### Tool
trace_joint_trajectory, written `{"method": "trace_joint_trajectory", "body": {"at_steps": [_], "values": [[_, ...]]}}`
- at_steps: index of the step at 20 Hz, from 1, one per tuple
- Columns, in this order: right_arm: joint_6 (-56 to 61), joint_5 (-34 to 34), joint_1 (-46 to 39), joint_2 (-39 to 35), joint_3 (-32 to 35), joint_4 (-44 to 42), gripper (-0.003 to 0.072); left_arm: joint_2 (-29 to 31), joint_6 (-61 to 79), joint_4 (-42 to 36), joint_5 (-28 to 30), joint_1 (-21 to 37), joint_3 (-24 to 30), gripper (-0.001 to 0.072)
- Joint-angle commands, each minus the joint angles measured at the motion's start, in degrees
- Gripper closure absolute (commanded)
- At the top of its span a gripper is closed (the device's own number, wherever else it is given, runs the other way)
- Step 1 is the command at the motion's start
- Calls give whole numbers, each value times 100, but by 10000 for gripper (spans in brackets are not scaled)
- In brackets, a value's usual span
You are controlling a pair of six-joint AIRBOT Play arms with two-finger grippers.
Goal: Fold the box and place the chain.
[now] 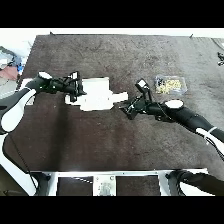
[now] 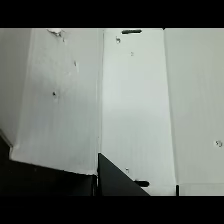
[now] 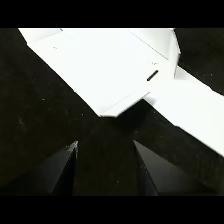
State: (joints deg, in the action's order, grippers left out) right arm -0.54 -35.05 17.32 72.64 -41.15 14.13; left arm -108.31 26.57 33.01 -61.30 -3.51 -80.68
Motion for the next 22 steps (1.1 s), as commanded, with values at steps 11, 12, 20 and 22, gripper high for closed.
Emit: {"method": "trace_joint_trajectory", "body": {"at_steps": [11,12,20,22], "values": [[-295,72,457,1147,-1384,1834,80,-2,-2,-55,85,4,-2,696],[-313,33,461,1237,-1453,1943,79,-2,-2,-55,83,2,-2,696],[-745,57,883,1729,-1788,2682,-31,-4,-4,-42,39,2,-2,696],[-876,192,914,1797,-1790,2660,-30,-4,-4,-39,39,2,-2,696]]}}
